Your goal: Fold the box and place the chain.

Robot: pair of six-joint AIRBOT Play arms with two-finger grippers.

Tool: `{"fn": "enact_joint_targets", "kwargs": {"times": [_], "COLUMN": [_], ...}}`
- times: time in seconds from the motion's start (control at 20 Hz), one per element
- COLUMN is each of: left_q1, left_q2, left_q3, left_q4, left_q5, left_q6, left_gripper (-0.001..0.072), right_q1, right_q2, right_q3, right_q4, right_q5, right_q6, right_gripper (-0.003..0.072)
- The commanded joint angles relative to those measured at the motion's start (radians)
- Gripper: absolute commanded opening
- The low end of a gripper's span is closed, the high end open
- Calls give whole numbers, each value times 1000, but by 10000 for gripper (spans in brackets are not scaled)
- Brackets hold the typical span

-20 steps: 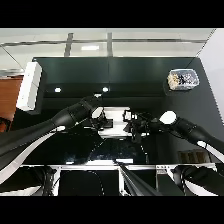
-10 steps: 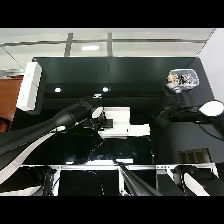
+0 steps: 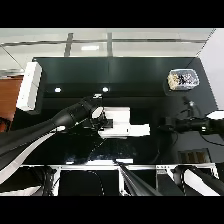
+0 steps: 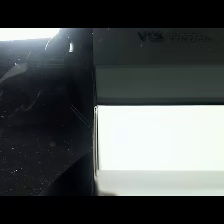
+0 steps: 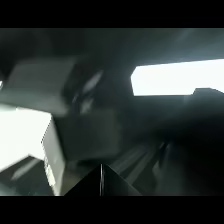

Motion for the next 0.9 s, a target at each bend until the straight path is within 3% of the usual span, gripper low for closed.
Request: {"fn": "enact_joint_targets", "kwargs": {"times": [0.0,0.2,0.65,0.7,0.75,0.8,0.85], "left_q1": [1,1,1,1,1,1,1], "left_q2": [0,0,0,0,0,0,0], "left_q3": [0,0,0,0,0,0,0], "left_q4": [0,0,0,0,0,0,0], "left_q5": [0,0,0,0,0,0,0], "left_q6": [-1,-1,-1,-1,-1,-1,-1], "left_gripper": [28,28,28,28,28,28,28], "right_q1": [157,346,363,363,363,363,364], "right_q2": [-113,-133,-132,-132,-132,-132,-132], "right_q3": [-14,-1,101,110,111,111,111], "right_q4": [136,277,251,251,252,251,252], "right_q5": [-15,-161,3,6,5,4,6], "right_q6": [5,-25,-125,-126,-126,-126,-126], "right_gripper": [17,17,21,232,592,638,637]}}
